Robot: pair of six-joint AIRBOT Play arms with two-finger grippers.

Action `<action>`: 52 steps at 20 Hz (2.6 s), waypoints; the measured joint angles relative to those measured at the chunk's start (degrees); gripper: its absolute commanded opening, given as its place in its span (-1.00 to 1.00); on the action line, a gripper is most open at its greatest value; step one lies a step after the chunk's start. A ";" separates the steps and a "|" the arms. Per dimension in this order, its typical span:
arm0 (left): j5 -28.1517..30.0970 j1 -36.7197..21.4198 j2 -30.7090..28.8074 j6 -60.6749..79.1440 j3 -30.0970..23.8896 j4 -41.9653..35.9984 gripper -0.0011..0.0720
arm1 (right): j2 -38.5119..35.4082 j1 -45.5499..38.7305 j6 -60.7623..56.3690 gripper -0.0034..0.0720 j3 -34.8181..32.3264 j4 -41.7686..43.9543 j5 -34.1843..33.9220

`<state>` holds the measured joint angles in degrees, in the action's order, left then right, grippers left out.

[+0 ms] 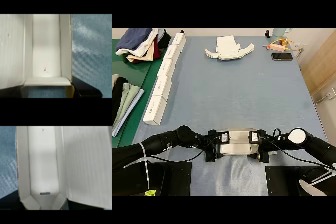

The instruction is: Fold the box.

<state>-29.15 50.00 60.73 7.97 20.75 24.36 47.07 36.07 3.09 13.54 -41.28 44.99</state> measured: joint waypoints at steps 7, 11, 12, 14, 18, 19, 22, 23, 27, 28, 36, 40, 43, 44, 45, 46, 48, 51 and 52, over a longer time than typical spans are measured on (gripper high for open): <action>0.22 0.00 0.02 0.00 0.00 0.02 0.39 | -8.13 -2.75 -11.21 1.00 0.63 -9.73 6.10; 0.09 0.00 0.02 0.02 0.00 0.07 0.39 | -17.16 -5.75 -23.39 1.00 0.74 -15.98 13.81; 0.11 0.00 0.02 0.02 0.00 0.07 0.39 | -19.54 -6.16 -26.36 1.00 0.74 -16.44 15.21; 0.11 0.00 0.02 0.02 0.00 0.04 0.39 | -23.61 -6.71 -30.53 0.99 0.74 -15.15 16.55; 0.15 0.00 0.02 0.00 0.00 0.02 0.39 | -28.06 -7.08 -43.04 0.99 0.74 -2.97 15.74; 0.15 0.00 0.02 0.00 0.00 0.02 0.39 | -28.15 -7.10 -50.03 0.99 0.76 -0.17 14.38; 0.17 0.00 0.02 -0.02 0.00 0.02 0.39 | -26.73 -7.15 -68.83 0.99 0.74 4.35 10.93; 0.17 0.00 0.02 -0.02 0.00 0.02 0.39 | -25.64 -7.15 -73.79 0.98 0.74 5.25 9.73; 0.20 0.00 0.02 -0.02 0.00 0.02 0.39 | -20.09 -7.15 -84.94 0.90 0.74 7.28 7.17; 0.20 0.00 0.02 -0.02 0.00 0.02 0.39 | -18.29 -7.19 -86.36 0.56 0.74 8.20 6.82; 0.22 -0.02 0.02 -0.02 0.00 0.00 0.39 | -8.41 -5.40 -81.59 -0.18 0.76 21.33 4.98; 0.22 0.00 0.02 -0.04 0.00 0.00 0.39 | -6.49 -5.09 -72.08 -0.18 0.76 30.32 3.17; 0.22 0.00 0.02 -0.04 0.00 0.00 0.39 | -3.96 -5.05 -67.67 -0.19 1.18 33.40 0.46; 0.20 -0.02 0.02 -0.04 0.00 0.00 0.39 | -2.69 -5.05 -66.07 -0.21 1.73 33.92 -0.24; 0.20 -0.02 0.02 -0.07 0.00 0.00 0.39 | -1.03 -5.05 -64.35 -0.21 2.54 33.83 -0.72; 0.22 -0.02 0.02 -0.09 0.00 -0.02 0.39 | 0.83 -5.01 -62.88 -0.21 3.58 33.24 -1.05; 0.24 -0.02 0.02 -0.09 0.00 -0.02 0.39 | 4.87 -5.01 -61.02 -0.21 5.53 30.82 -1.53; 0.26 -0.02 0.02 -0.20 0.00 -0.02 0.39 | 10.71 -4.98 -59.17 -0.21 7.48 28.20 -0.74; 0.26 -0.02 0.02 -0.20 0.00 -0.02 0.39 | 12.35 -4.96 -58.14 -0.21 7.85 27.65 -0.26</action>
<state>-28.88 49.98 60.75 7.77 20.75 24.34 59.42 31.11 -55.05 21.39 -13.63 44.73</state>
